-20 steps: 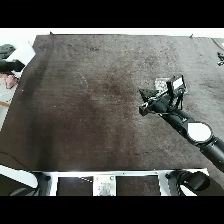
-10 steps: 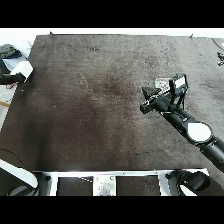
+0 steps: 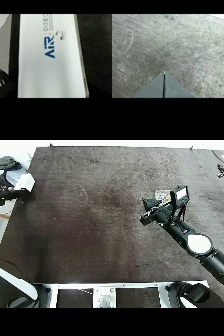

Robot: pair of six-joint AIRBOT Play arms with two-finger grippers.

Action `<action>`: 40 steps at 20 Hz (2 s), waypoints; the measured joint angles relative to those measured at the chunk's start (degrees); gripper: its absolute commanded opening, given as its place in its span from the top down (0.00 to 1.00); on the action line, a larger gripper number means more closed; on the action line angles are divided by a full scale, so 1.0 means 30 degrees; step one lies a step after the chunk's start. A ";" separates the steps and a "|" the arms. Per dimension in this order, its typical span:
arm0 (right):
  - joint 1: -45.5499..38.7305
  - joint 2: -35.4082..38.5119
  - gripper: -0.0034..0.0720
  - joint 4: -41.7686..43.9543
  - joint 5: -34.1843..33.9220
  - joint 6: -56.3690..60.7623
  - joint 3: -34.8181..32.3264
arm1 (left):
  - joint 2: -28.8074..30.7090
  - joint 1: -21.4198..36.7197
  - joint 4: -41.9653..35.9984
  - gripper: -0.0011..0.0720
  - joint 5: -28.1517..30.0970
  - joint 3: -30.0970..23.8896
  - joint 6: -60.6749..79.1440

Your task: Fold the box and place the chain.

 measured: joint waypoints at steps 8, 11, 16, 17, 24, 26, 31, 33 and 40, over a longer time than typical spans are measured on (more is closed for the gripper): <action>0.0000 0.0000 0.98 0.0007 -0.0007 0.0117 0.0000 | 0.0634 0.0000 -0.0204 0.00 -0.0882 0.0423 0.0415; 0.0000 0.0000 0.98 0.0015 -0.0007 0.0124 0.0000 | 0.1078 0.0000 -0.0211 0.00 -0.1297 0.0648 0.0488; 0.0000 0.0000 0.98 0.0022 -0.0007 0.0131 0.0000 | 0.1413 0.0000 -0.0102 0.00 -0.1588 0.0750 0.0102; 0.0000 0.0000 0.98 0.0029 -0.0007 0.0131 0.0000 | 0.1428 0.0000 -0.0058 0.00 -0.1661 0.0758 -0.0007; 0.0000 0.0080 0.98 0.0022 0.0000 0.0131 0.0044 | 0.2499 0.0000 -0.1005 0.97 -0.2331 0.1297 -0.0299; 0.0000 0.0408 0.98 0.0022 0.0000 0.0131 0.0073 | 0.3213 -0.0036 -0.1639 0.98 -0.3665 0.1778 -0.0073; 0.0000 0.1749 0.98 0.0080 -0.1020 0.0430 -0.0219 | 0.6237 -0.1122 -0.2492 0.98 -0.4860 0.1333 0.1690; 0.0000 0.2353 0.98 0.0080 -0.1341 0.0648 -0.0539 | 0.8655 -0.1770 -0.3417 0.98 -0.3942 -0.0699 0.3483; 0.0000 0.4430 0.98 0.0007 -0.2215 0.1129 -0.1974 | 2.0189 -0.4000 -1.6677 0.98 0.2106 -1.5030 1.7923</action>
